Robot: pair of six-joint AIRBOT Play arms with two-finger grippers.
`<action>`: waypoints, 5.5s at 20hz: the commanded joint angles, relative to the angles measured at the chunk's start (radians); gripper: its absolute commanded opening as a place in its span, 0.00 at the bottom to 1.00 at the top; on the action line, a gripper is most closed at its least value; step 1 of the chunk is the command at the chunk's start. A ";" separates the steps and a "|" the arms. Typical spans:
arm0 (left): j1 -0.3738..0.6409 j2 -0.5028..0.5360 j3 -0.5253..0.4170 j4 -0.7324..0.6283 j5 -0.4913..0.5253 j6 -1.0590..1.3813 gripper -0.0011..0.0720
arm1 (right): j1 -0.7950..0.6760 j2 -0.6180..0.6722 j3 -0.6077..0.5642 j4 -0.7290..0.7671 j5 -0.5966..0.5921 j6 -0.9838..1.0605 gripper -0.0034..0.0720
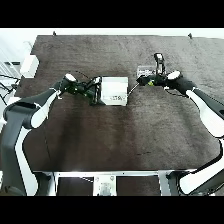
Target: Fold the box and place the chain.
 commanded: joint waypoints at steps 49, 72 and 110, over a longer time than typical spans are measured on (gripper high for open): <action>0.000 0.000 0.000 0.000 0.000 0.000 0.59 | 0.433 0.407 -0.229 -0.076 -0.159 0.217 0.04; 0.000 0.000 0.000 0.000 0.005 0.000 0.59 | 0.025 0.025 -0.101 -0.031 -0.093 0.239 0.73; 0.000 0.000 0.000 0.000 0.018 0.000 0.59 | 0.393 0.339 -0.326 -0.088 -0.200 0.208 0.05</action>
